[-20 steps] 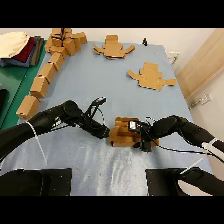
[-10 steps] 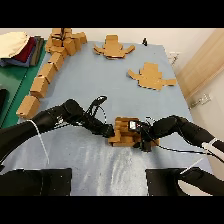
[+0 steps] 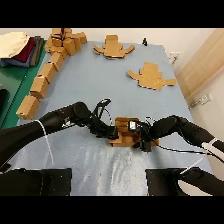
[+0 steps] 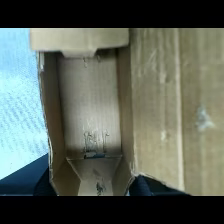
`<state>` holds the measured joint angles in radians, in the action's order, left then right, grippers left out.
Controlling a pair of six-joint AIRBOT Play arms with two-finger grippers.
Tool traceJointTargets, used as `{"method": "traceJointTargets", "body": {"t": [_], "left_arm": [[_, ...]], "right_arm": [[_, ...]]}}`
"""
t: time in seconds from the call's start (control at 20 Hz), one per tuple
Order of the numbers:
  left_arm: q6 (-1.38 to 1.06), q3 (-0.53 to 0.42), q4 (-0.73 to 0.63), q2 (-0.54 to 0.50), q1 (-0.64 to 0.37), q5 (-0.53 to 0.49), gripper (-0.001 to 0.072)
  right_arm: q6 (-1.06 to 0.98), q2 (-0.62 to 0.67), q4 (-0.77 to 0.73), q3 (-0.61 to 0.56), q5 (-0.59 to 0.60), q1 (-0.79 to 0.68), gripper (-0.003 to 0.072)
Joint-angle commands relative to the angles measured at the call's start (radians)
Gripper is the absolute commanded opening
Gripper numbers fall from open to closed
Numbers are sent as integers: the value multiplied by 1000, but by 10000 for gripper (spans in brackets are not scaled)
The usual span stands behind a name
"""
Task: Fold the box.
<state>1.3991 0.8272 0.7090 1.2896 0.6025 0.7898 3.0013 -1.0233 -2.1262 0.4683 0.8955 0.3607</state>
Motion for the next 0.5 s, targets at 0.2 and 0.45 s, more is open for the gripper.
{"method": "traceJointTargets", "body": {"t": [0.2,0.45], "left_arm": [[700,159,510,72,201,29,465],[861,279,609,156,258,116,465]], "right_arm": [[0,0,0,0,0,1,513],[0,0,0,0,0,1,513]]}}
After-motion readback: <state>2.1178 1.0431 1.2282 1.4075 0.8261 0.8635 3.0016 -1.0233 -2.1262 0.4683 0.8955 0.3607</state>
